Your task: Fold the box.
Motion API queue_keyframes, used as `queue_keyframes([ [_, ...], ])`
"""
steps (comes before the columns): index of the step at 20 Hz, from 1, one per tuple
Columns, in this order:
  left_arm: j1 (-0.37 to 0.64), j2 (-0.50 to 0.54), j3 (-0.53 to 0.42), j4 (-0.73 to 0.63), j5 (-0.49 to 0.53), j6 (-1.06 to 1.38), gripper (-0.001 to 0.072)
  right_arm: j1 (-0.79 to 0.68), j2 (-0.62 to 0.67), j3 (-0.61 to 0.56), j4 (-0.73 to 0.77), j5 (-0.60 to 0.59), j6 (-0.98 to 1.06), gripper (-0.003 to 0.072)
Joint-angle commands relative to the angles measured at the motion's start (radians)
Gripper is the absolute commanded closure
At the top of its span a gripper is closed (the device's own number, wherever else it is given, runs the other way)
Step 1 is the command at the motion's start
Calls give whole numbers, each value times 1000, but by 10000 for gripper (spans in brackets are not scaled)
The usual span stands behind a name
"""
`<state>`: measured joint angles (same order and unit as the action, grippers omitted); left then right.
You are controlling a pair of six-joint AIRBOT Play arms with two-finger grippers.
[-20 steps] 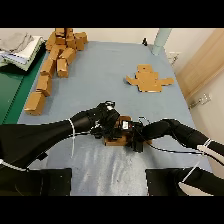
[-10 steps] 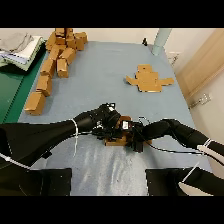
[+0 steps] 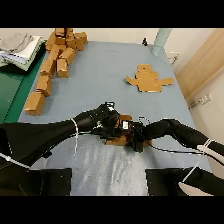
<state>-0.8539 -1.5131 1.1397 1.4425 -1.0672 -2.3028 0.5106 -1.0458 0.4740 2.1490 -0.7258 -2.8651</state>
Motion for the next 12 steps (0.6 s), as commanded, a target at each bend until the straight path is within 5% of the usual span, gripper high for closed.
queue_keyframes([
  [1, -1, 0, 1, -12, 8, -2, 695, 0, 0, 0, 1, 1, 0, 226],
  [2, -1, 0, 2, -15, 8, -2, 683, 0, 0, 0, 1, 2, 0, 226],
  [4, 0, 0, 2, -19, 8, -2, 252, 0, 0, 0, 1, 1, 0, 225],
  [12, 2, -2, 2, -29, 11, -2, 250, 0, 0, 0, 1, 1, 0, 226],
])
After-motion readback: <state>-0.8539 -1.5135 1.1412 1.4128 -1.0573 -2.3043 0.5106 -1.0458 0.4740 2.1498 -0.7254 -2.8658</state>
